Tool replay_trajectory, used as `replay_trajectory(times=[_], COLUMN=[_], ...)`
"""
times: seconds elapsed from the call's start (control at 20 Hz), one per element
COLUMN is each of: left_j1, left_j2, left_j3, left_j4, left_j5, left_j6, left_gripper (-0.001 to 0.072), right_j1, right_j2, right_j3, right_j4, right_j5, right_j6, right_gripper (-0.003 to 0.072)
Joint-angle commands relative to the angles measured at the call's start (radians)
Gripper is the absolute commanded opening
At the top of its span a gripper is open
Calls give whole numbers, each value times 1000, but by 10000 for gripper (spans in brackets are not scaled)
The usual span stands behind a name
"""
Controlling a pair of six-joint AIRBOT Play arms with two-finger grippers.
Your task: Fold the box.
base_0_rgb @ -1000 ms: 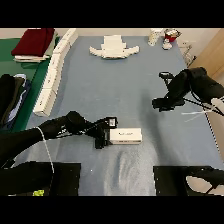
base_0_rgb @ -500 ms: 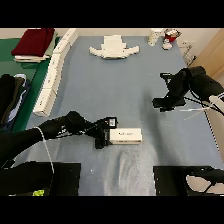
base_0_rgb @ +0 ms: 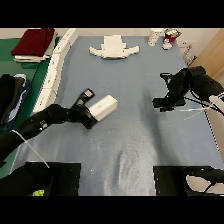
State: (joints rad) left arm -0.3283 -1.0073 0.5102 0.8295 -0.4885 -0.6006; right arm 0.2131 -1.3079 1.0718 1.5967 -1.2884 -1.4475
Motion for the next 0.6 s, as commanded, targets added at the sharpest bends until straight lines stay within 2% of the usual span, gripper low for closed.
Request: replay_trajectory(times=[0.0,0.1,0.2,0.55], left_j1=[208,305,352,367], left_j2=[21,-17,-77,-373], left_j3=[18,52,106,345], left_j4=[278,277,277,278], left_j5=[57,103,121,167], left_j6=[-423,-452,-468,-470], left_gripper=[445,445,445,445], right_j1=[0,0,0,0], right_j2=[-1,-1,-1,-1], right_j3=[1,1,1,1], right_j4=[0,0,0,0], right_j5=[1,1,1,1], right_j6=[0,0,0,0], right_gripper=[6,7,6,6])
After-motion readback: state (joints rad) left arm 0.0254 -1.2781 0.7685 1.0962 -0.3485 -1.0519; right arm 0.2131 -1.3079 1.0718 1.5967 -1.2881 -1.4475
